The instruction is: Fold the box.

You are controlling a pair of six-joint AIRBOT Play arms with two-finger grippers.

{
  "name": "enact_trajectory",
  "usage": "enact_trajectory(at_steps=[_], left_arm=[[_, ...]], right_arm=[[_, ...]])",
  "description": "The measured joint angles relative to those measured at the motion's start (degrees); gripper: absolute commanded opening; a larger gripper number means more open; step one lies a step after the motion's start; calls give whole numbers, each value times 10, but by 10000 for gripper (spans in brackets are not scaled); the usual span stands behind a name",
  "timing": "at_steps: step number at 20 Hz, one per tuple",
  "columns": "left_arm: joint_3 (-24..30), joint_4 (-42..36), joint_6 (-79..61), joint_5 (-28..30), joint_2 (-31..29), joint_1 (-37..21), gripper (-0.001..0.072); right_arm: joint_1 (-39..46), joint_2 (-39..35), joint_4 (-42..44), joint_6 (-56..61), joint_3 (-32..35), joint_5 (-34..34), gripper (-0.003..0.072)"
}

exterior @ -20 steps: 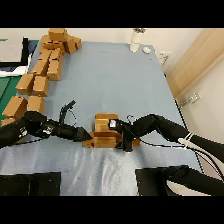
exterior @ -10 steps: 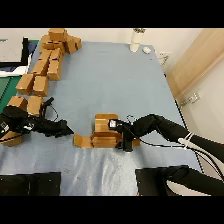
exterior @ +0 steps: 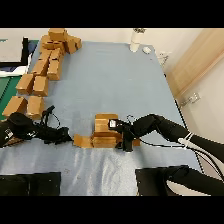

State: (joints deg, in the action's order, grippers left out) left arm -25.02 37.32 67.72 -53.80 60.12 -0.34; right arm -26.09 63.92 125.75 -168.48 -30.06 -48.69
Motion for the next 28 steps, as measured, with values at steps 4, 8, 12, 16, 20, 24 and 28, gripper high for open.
enact_trajectory(at_steps=[4,8,12,16,20,24,28], left_arm=[[5,5,10,24,3,38,9],[6,-7,19,60,20,88,9],[4,-31,18,81,33,122,9],[-5,-59,8,87,37,150,9],[-28,-71,4,64,38,161,9],[-40,-89,2,48,38,163,10],[-44,-106,-3,44,38,167,10]], right_arm=[[0,0,0,0,0,0,579],[0,0,0,0,0,0,579],[0,0,0,0,0,0,579],[0,0,0,0,0,0,579],[0,0,0,0,0,0,579],[0,0,0,0,0,0,579],[0,0,0,0,0,0,579]])
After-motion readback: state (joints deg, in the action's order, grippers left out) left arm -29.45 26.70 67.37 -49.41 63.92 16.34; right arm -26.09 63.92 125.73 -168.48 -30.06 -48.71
